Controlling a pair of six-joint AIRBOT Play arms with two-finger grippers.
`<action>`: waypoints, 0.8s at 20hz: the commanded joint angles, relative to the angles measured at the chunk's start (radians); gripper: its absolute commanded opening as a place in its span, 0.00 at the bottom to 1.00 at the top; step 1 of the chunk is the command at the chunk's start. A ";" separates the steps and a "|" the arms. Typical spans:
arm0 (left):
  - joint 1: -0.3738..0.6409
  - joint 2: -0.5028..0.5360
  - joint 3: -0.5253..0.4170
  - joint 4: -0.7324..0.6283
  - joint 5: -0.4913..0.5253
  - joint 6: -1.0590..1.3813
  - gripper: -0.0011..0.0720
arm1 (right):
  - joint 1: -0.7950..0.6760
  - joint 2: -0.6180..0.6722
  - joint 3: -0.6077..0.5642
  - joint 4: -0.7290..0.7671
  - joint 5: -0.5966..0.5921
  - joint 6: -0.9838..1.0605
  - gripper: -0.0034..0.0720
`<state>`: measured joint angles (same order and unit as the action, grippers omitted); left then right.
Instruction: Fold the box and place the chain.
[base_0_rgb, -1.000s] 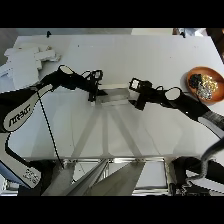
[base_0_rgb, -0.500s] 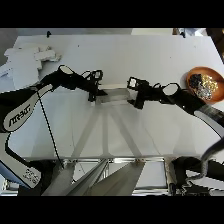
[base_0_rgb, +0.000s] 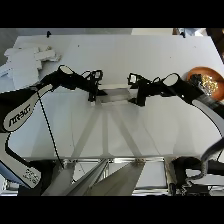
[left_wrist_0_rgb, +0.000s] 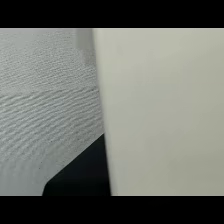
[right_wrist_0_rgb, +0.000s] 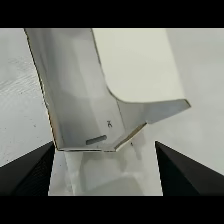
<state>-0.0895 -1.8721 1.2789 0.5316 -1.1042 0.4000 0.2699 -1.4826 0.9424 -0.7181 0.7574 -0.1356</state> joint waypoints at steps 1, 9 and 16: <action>0.000 0.000 0.001 0.000 0.001 0.000 0.04 | -0.004 -0.060 0.067 -0.023 0.071 -0.005 0.97; 0.000 0.000 0.001 0.000 0.001 0.000 0.04 | -0.004 -0.164 0.174 -0.007 0.241 -0.027 0.97; 0.000 0.000 0.001 0.000 0.001 0.000 0.04 | -0.003 -0.224 0.174 0.056 0.275 -0.063 0.97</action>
<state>-0.0895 -1.8721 1.2789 0.5335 -1.1080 0.4007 0.2661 -1.6833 1.1141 -0.7021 1.0111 -0.1776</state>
